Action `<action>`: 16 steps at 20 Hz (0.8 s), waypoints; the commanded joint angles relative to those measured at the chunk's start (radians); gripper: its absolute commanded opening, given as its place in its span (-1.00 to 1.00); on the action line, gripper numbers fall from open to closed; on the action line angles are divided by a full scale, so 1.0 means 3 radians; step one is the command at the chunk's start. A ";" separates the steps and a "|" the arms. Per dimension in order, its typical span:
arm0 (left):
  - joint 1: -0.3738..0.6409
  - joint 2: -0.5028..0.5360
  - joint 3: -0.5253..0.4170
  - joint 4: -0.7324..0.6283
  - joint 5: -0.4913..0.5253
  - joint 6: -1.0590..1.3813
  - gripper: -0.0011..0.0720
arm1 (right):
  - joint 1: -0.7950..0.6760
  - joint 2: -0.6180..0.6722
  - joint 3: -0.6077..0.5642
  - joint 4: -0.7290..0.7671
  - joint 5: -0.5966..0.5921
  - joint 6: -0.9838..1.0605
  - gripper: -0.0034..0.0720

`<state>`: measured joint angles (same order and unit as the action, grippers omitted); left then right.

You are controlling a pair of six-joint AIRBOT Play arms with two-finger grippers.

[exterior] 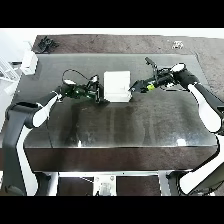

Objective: Fold the box and place the chain.

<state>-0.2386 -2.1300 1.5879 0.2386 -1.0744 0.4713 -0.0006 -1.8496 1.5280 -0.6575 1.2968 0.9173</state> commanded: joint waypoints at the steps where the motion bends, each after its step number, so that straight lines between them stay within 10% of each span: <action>1: 0.0003 0.0003 0.0003 0.0000 0.0000 0.0000 0.34 | 0.0018 -0.0001 0.0006 -0.0041 -0.0019 0.0086 0.32; 16: 0.0003 0.0003 0.0003 0.0000 0.0000 0.0000 0.34 | 0.0478 -0.0001 0.0511 -0.1213 -0.0093 0.1091 0.32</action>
<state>-0.2386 -2.1300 1.5879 0.2382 -1.0744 0.4709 0.1070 -1.8496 1.6402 -0.9146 1.2758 1.1473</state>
